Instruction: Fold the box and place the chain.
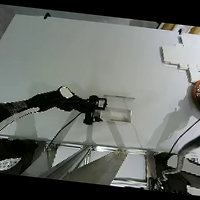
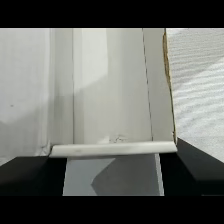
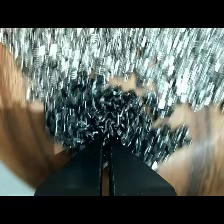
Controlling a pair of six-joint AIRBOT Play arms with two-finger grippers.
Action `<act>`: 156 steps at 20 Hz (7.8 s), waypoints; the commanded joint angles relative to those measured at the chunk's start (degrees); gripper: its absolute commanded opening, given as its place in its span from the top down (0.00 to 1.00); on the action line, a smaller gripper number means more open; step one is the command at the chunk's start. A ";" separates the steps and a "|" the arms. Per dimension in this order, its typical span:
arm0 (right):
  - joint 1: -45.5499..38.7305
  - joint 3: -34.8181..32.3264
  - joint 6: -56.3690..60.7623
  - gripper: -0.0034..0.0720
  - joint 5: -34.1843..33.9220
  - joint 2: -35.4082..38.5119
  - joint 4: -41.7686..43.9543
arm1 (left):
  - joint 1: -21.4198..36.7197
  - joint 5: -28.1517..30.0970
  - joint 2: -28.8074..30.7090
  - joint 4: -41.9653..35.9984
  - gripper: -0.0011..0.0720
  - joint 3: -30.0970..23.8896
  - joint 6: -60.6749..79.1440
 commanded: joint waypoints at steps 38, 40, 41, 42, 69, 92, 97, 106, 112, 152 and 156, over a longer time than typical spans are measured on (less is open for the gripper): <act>63.17 -9.35 -5.18 0.93 27.28 42.29 27.78 | 0.02 0.00 0.02 0.00 0.86 -0.02 0.02; 64.30 -9.42 -5.18 0.93 26.21 42.27 27.78 | 0.02 0.00 0.02 0.00 0.86 -0.02 0.02; 64.87 -9.42 -5.18 0.93 25.68 42.25 27.76 | 0.02 0.00 0.02 0.00 0.86 -0.02 0.02; 65.37 -9.42 -5.18 0.93 25.18 42.14 27.76 | 0.02 0.00 0.02 0.00 0.86 -0.02 0.02; 66.47 -6.25 -10.25 0.56 30.75 24.57 17.03 | 0.02 0.02 0.02 0.00 0.86 -0.02 0.02; 49.55 -13.77 -12.46 0.53 20.90 14.93 10.84 | 0.02 0.00 0.02 0.00 0.86 -0.02 0.02; 49.57 -15.50 -15.30 0.61 21.00 14.64 11.02 | 0.02 0.00 0.02 0.00 0.86 -0.02 0.02; 49.57 -16.02 -17.59 0.61 18.12 11.43 11.02 | 0.02 0.02 0.02 0.00 0.86 -0.02 0.02; 49.57 -16.04 -17.57 0.79 18.10 10.88 11.45 | 0.02 0.00 0.02 0.00 0.86 -0.02 0.02; 54.90 -16.04 -5.57 0.75 16.13 11.26 10.12 | 0.02 0.00 0.02 0.00 0.86 -0.02 0.02; 54.93 -16.04 -5.79 0.93 18.45 12.83 9.90 | 0.02 0.00 0.04 0.00 0.86 -0.02 0.02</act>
